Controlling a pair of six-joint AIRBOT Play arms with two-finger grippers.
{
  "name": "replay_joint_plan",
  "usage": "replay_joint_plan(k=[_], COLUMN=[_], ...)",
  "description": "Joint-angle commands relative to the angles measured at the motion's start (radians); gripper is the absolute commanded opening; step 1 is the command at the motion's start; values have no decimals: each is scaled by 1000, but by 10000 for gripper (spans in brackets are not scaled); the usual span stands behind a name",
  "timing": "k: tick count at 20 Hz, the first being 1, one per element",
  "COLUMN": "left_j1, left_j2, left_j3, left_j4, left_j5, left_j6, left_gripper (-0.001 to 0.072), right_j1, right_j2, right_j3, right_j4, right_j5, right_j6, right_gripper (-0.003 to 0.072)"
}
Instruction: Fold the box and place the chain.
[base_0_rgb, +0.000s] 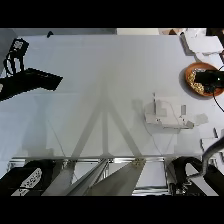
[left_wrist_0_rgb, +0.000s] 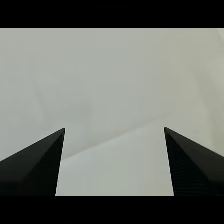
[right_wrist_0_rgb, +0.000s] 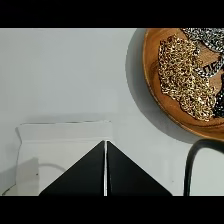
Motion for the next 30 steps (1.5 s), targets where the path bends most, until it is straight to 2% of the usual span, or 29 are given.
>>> replay_joint_plan(k=[1, 5, 7, 9, 10, 11, 16, 21, 23, 26, 30], left_j1=[0, 0, 0, 0, 0, 0, 0, 0, 0, 0, 0], left_j2=[1, 1, 1, 1, 1, 0, 1, 1, 0, 1, 1], left_j3=[1, 1, 1, 1, 1, 1, 1, 1, 1, 1, 1], left_j4=[0, 0, 0, 0, 0, 0, 0, 0, 0, 0, 0], left_j5=[0, 0, 0, 0, 0, 0, 0, 0, 0, 0, 0], left_j6=[0, 0, 0, 0, 0, 0, 0, 0, 0, 0, 0], left_gripper=[699, 699, 699, 699, 699, 699, 699, 699, 699, 699, 699], right_j1=[0, 0, 0, -27, -63, -113, -429, -645, -689, -701, -702], right_j2=[-15, -7, -6, -6, -7, -7, -57, -271, -349, -413, -497], right_j3=[0, 0, 6, 29, 42, 50, 51, 95, 96, 96, 96], right_j4=[-39, -44, -102, -177, -187, -187, -178, 13, 146, 286, 277], right_j5=[-24, -81, -96, -87, -71, -44, 135, 439, 509, 503, 498], right_j6=[-5, -4, 8, 82, 115, 138, 43, -158, -232, -345, -399], right_gripper=[15, 19, 154, 184, 207, 268, 283, 297, 298, 308, 346])
